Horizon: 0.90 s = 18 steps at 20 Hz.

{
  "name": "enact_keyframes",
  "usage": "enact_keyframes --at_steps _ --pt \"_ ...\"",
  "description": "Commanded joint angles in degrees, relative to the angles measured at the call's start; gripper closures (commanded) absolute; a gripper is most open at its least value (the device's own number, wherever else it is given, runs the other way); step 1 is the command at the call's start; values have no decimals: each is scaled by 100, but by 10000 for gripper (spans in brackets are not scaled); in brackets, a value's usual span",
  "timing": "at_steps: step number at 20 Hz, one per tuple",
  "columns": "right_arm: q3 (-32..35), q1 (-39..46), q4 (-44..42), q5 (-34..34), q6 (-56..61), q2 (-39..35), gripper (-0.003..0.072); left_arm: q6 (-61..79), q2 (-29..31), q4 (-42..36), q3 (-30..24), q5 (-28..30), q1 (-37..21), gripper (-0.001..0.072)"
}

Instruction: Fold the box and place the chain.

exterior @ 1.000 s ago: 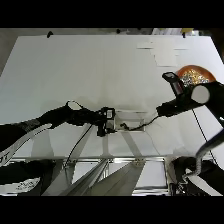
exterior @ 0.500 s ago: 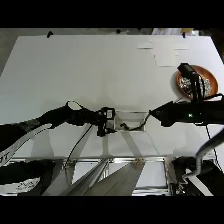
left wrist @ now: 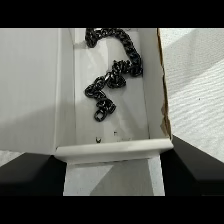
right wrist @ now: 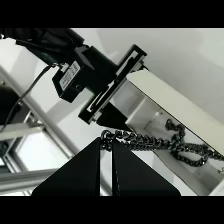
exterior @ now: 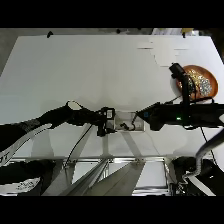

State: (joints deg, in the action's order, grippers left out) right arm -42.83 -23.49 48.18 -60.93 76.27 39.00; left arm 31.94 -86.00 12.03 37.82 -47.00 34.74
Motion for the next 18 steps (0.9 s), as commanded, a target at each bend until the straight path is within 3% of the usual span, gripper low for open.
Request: enact_keyframes --at_steps 1,8,12,13,14,18 --pt "59 -699 232 376 20 367 670 0 0 0 7 2 -2 497" --pt "57 -1204 702 883 192 1335 668 0 0 0 7 2 -2 497" --pt "48 -1204 507 1064 184 1510 556 0 0 0 7 2 -2 497" --pt "-4 -1204 439 1088 151 1510 478 0 0 0 7 2 0 497" --pt "-107 -1198 455 1075 120 1510 453 0 0 0 7 4 -2 497" --pt "-898 -616 710 614 35 1510 463 0 0 0 7 2 0 497"
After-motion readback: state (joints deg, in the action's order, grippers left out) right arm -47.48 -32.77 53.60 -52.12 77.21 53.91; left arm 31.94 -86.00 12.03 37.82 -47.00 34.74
